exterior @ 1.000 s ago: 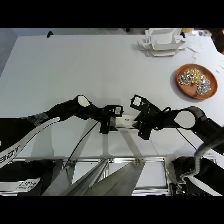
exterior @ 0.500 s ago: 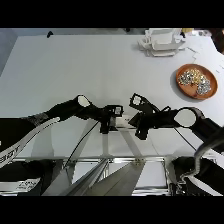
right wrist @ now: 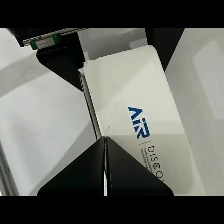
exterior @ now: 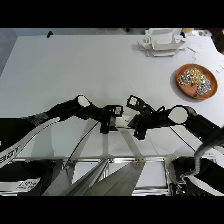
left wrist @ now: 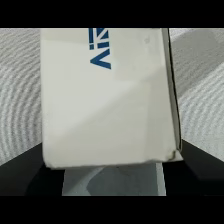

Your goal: Fold the box and place the chain.

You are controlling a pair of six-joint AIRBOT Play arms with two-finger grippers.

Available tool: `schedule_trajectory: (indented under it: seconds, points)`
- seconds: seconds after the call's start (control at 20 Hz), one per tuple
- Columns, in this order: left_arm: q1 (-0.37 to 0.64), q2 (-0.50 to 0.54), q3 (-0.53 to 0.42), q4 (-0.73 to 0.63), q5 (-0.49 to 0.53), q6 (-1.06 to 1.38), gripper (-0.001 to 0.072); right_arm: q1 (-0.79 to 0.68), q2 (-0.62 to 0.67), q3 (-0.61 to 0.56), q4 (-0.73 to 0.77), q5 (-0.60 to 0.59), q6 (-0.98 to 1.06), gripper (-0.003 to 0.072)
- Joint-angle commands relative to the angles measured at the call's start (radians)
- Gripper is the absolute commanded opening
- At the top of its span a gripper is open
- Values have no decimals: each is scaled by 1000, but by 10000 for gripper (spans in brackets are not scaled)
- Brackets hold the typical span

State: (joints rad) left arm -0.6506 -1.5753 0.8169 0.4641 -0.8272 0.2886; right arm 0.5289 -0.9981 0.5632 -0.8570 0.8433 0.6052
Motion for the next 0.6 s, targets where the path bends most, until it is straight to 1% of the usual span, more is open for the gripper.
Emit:
schedule_trajectory:
  seconds: [0.0, 0.15, 0.4, 0.55]
  points:
    - [1, 1, 1, 0, 0, 0, 148, 0, -6, 0, -15, 19, 16, 16]
    - [1, 1, 1, 0, 0, 0, 148, 0, -19, -8, -82, 19, 80, 16]
    - [1, 1, 1, 0, 0, 0, 148, 0, -31, -25, -71, 19, 95, 16]
    - [1, 1, 1, 0, 0, 0, 148, 0, -36, -39, -71, 0, 106, 16]
